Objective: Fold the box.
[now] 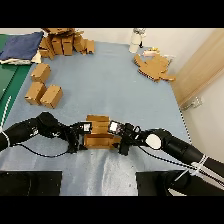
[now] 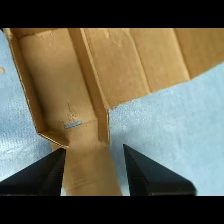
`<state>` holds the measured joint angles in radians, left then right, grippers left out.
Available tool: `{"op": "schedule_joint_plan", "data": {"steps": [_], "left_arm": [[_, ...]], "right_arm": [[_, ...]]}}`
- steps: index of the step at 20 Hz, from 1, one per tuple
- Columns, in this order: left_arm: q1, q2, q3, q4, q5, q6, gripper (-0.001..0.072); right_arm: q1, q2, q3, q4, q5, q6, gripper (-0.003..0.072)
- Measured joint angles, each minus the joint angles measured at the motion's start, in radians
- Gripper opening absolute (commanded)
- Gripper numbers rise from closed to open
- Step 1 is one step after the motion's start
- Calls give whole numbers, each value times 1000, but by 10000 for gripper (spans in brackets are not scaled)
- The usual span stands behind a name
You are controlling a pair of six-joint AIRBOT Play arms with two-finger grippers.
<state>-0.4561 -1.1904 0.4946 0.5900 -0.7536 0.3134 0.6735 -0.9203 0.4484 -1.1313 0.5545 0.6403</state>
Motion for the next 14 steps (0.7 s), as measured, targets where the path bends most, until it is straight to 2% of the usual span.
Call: {"op": "schedule_joint_plan", "data": {"steps": [2,3,8,9,11,13,14], "left_arm": [[0,0,0,0,0,0,13],[0,0,0,0,0,0,13],[0,0,0,0,-1,0,13],[0,0,0,0,0,0,13],[0,0,0,0,-1,0,13],[0,0,0,0,-1,0,13],[0,0,0,0,-1,0,13]], "right_arm": [[0,-7,0,28,-10,-45,332],[0,-9,0,48,-13,-70,300],[1,-13,0,167,-17,-209,284],[1,-14,0,188,-16,-229,220],[1,-14,0,227,-17,-263,214],[1,-17,0,258,-16,-295,161],[1,-21,0,274,-16,-311,161]]}}
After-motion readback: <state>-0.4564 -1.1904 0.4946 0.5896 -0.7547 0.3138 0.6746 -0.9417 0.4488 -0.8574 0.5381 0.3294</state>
